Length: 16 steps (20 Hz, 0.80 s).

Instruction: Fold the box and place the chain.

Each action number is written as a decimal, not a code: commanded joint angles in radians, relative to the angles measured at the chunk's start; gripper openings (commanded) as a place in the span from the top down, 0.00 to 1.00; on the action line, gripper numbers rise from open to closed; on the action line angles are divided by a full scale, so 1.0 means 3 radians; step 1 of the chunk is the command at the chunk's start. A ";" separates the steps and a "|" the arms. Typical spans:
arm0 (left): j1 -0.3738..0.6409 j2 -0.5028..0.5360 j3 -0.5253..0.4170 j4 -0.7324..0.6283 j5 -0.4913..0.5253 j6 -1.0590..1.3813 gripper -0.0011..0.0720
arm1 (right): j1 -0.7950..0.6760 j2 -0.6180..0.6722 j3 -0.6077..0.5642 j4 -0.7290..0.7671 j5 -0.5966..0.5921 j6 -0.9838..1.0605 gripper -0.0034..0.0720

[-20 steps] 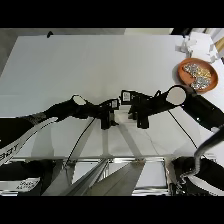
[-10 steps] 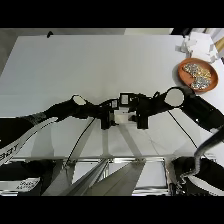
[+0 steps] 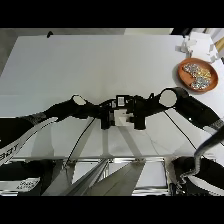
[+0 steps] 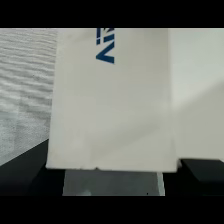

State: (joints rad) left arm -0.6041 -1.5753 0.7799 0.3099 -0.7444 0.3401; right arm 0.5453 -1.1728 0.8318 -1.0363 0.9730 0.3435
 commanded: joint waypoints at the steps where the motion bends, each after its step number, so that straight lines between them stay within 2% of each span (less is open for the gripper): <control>1: -0.0001 0.0001 0.0001 0.0001 0.0000 0.0001 0.80 | 0.0004 -0.0069 0.0000 -0.0019 -0.0149 0.0078 0.53; 5: -0.0001 0.0001 0.0001 0.0001 0.0000 0.0000 0.80 | 0.0004 -0.0066 0.0000 -0.0024 -0.0181 0.0086 0.58; 6: -0.0001 0.0003 0.0001 0.0001 0.0000 0.0000 0.80 | 0.0004 -0.0064 0.0000 -0.0029 -0.0181 0.0086 0.63; 12: -0.0001 0.0003 0.0001 0.0001 0.0000 0.0001 0.80 | 0.0004 0.0076 0.0001 -0.0223 -0.0280 0.0193 0.67; 14: -0.0001 0.0003 0.0001 0.0001 -0.0001 0.0001 0.80 | 0.0004 0.0081 0.0001 -0.0310 -0.0324 0.0253 0.75; 16: -0.0001 0.0003 0.0001 0.0001 0.0000 0.0000 0.80 | 0.0004 0.0081 0.0000 -0.0306 -0.0341 0.0253 0.75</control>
State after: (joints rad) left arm -0.6037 -1.5753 0.7799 0.3084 -0.7425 0.3389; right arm 0.5461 -1.1538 0.8318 -1.0996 0.8906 0.4030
